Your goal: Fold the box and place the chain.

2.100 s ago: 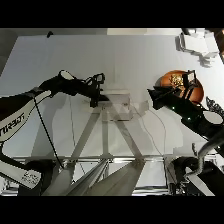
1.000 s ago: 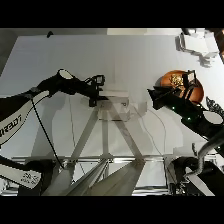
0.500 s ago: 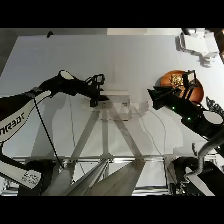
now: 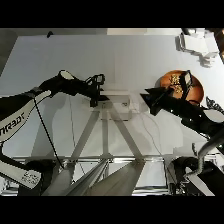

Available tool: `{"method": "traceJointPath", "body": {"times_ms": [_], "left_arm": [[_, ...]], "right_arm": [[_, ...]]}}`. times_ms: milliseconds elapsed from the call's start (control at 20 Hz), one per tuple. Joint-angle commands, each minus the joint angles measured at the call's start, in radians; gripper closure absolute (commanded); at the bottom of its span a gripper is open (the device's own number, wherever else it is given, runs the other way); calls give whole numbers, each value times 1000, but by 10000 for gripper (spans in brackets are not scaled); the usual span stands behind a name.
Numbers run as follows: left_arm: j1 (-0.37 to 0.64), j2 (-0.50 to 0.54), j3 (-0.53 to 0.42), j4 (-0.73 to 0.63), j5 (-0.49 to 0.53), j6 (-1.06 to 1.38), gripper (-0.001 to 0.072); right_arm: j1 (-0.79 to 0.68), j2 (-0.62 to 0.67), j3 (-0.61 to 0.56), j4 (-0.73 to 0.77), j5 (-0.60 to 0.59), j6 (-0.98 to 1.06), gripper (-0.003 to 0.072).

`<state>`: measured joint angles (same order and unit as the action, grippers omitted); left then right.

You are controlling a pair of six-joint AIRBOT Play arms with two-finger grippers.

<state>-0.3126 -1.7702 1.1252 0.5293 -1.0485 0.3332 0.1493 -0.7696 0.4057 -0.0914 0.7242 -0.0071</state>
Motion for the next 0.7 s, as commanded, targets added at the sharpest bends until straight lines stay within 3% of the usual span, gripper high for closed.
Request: {"method": "traceJointPath", "body": {"times_ms": [0, 250, 650], "left_arm": [[-1, -1, -1, 3, 2, 0, 703], [-1, -1, -1, 3, 2, 0, 703], [-1, -1, -1, 3, 2, 0, 703]], "right_arm": [[0, 1, 31, -140, 246, -147, 206], [0, 1, 31, -491, 315, -201, 207], [0, 1, 31, -481, 305, -201, 207]]}}
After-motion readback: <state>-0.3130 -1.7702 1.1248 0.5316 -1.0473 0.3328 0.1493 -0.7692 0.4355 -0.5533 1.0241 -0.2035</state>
